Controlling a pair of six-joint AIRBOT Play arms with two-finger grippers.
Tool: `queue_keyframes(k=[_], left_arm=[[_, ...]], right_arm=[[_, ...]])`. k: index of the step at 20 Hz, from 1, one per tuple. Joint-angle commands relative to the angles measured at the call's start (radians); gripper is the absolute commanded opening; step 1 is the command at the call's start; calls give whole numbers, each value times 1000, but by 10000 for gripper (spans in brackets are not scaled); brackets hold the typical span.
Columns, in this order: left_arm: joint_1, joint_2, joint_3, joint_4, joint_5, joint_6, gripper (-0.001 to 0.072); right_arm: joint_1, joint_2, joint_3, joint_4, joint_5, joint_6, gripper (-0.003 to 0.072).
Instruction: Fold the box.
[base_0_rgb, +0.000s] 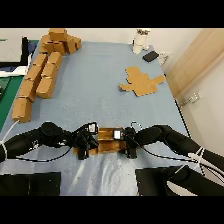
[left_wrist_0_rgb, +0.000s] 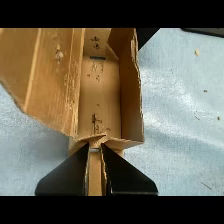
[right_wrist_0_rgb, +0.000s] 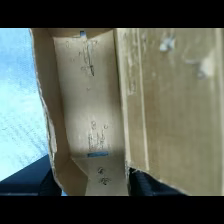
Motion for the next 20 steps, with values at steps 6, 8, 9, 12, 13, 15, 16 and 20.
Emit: queue_keyframes(k=[6, 8, 9, 12, 13, 15, 16, 20], left_arm=[[-2, -23, 7, -62, 10, 22, 115], [-2, -24, 7, -63, 10, 22, 355], [-2, -27, 7, -64, 9, 22, 411], [-2, -34, 7, -70, 8, 22, 412], [-2, -34, 7, -70, 8, 21, 413], [-2, -34, 7, -70, 8, 21, 413], [-2, -34, 7, -70, 8, 21, 414], [-2, -34, 6, -70, 7, 21, 600]], right_arm=[[0, 0, -1, 0, 1, 0, 501], [0, 0, -1, 0, 1, 0, 501], [0, 0, -1, 0, 1, 0, 501], [0, 0, -1, 0, 1, 0, 501], [0, 0, -1, 0, 1, 0, 501], [0, 0, -1, 0, 1, 0, 501], [0, 0, -1, 0, 1, 0, 500], [0, 0, -1, 0, 1, 0, 501]])
